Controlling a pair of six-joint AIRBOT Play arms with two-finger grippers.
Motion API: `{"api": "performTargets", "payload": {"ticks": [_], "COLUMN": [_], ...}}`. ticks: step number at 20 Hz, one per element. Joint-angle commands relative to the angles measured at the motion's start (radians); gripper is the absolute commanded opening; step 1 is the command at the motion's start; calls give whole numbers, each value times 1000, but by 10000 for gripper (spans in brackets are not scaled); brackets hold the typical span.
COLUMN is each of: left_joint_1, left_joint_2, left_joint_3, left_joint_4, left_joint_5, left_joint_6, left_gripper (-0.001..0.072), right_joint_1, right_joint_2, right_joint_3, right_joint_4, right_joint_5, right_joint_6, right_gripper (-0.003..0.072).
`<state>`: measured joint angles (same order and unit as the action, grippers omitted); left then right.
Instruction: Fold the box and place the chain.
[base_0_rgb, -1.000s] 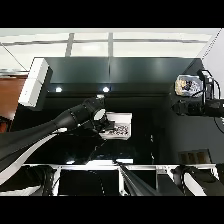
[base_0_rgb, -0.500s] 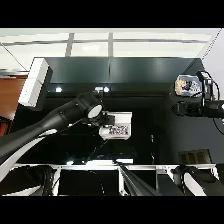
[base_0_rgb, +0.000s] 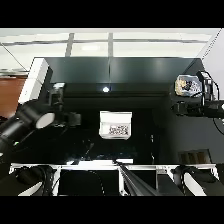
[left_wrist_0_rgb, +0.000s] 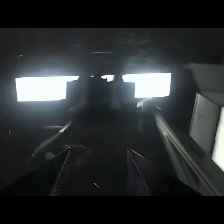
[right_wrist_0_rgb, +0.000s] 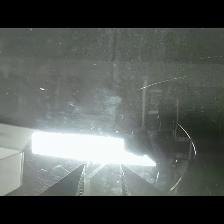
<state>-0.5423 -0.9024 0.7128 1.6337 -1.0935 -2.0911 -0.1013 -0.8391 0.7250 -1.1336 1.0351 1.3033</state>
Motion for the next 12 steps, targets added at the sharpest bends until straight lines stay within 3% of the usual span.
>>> {"api": "performTargets", "payload": {"ticks": [1, 3, 8, 12], "left_joint_1": [137, 120, 76, 90], "left_joint_2": [108, 89, -24, -203], "left_joint_3": [-191, -225, -225, -142], "left_joint_4": [-475, -647, -645, -782], "left_joint_5": [293, 297, 360, 280], "left_joint_6": [719, 1167, 1796, 1925], "left_gripper": [429, 717, 713, 713], "right_joint_1": [-1, -1, 0, 0], "right_joint_2": [1, 1, 1, 1], "right_joint_3": [0, 0, 0, 0], "right_joint_4": [9, 22, 27, 45], "right_joint_5": [0, 3, 21, 32], "right_joint_6": [11, 14, 21, 21], "right_gripper": [269, 269, 269, 269]}}
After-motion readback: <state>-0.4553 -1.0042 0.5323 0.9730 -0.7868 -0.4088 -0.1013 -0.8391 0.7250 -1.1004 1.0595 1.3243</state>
